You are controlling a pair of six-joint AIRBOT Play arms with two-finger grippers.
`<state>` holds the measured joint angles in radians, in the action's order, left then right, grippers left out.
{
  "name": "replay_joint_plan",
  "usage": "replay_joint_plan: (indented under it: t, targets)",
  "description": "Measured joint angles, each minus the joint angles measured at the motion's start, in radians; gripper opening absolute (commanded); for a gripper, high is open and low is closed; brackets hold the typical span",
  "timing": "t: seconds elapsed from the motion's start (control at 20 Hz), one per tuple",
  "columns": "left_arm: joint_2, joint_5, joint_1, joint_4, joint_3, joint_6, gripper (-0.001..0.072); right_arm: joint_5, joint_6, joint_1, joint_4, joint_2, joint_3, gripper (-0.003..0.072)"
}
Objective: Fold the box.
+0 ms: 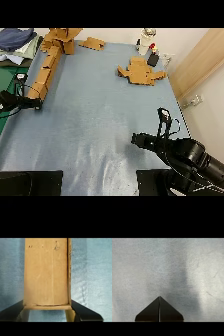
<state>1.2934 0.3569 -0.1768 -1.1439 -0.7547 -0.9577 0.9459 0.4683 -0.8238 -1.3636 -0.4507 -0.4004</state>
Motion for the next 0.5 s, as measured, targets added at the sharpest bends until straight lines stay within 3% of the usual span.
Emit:
replay_joint_plan:
  t: [0.5]
  targets:
    - [-0.031, 0.132, -0.015, -0.003, -0.01, -0.001, 0.0697, -0.002, 0.0, 0.0, -0.017, 0.0, 0.0, 0.0005]
